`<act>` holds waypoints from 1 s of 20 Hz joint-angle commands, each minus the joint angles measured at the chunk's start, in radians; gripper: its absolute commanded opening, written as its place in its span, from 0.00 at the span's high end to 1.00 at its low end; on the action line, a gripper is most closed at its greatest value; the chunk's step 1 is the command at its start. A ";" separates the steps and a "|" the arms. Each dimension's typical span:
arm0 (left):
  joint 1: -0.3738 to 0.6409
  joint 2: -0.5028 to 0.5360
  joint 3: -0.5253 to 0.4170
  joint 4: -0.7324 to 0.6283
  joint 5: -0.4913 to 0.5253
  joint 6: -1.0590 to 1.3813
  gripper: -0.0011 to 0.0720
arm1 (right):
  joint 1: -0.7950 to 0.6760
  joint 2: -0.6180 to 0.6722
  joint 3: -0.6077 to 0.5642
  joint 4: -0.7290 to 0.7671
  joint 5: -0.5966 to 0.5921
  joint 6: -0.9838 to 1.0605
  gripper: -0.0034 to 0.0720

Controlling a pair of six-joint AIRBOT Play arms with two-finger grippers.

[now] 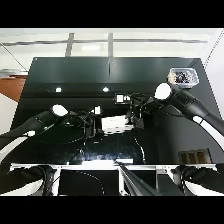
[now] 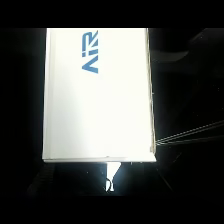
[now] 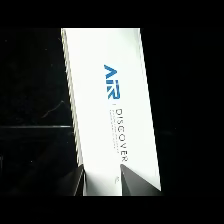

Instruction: Fold the box and place the chain.

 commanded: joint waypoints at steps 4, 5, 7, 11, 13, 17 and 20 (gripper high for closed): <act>0.000 0.000 0.000 0.000 0.000 0.000 0.35 | 0.001 -0.006 -0.008 -0.002 -0.002 0.001 0.61; 0.000 0.000 0.000 0.000 0.000 0.000 0.35 | 0.001 -0.006 -0.008 -0.002 -0.002 0.001 0.61; 0.000 0.000 0.000 0.000 0.000 0.000 0.35 | 0.001 -0.007 -0.008 -0.001 -0.005 0.001 0.61; 0.000 0.000 0.000 0.000 0.000 0.000 0.35 | 0.000 -0.006 -0.008 -0.001 -0.020 0.001 0.61; 0.000 0.000 0.000 0.000 0.000 0.000 0.35 | 0.000 -0.006 -0.008 -0.001 -0.025 0.001 0.61; 0.000 0.000 0.000 0.000 0.000 0.000 0.35 | 0.000 -0.006 -0.008 -0.001 -0.026 0.015 0.39; 0.000 0.000 0.000 0.000 0.000 0.000 0.35 | 0.000 -0.005 -0.008 -0.001 -0.025 0.031 0.38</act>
